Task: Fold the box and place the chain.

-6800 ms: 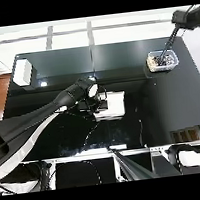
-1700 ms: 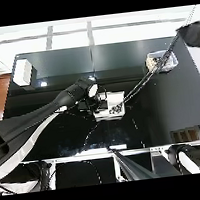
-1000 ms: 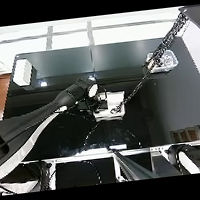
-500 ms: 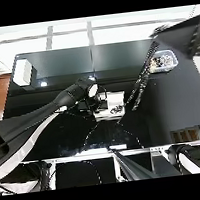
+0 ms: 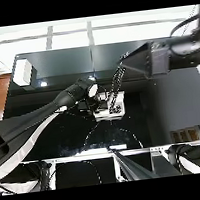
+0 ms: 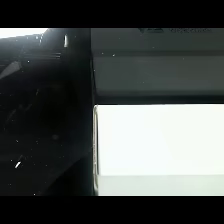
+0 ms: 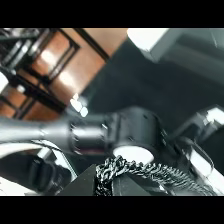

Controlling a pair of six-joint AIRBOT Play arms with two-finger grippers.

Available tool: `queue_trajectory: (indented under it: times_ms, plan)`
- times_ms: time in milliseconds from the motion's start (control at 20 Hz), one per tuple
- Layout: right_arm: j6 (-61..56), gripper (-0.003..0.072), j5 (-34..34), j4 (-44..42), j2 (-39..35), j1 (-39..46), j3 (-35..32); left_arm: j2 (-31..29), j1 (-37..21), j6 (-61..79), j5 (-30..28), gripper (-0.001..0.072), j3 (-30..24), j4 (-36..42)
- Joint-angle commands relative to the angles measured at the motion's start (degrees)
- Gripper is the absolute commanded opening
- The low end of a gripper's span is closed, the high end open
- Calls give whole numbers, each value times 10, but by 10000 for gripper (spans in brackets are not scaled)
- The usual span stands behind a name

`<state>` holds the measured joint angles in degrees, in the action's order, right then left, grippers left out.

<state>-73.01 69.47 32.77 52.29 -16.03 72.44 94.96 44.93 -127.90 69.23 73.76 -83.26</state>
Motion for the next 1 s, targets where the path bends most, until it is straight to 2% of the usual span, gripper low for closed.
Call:
queue_trajectory:
  times_ms: [0,250,550,800,900,950]
  plan:
    - [-7,14,-16,58,9,-10,-48,0,0,0,0,29,0,0]
    - [-24,14,-60,82,11,-15,-132,0,0,0,0,29,0,0]
    - [-51,15,-186,82,15,-61,-235,0,0,0,0,29,0,0]
    - [-57,24,-186,83,29,-65,-272,0,0,0,0,29,0,0]
    - [-57,309,-179,83,30,-65,-272,0,0,0,0,29,0,0]
    - [-56,308,-177,86,30,-62,-272,0,0,0,0,29,0,0]
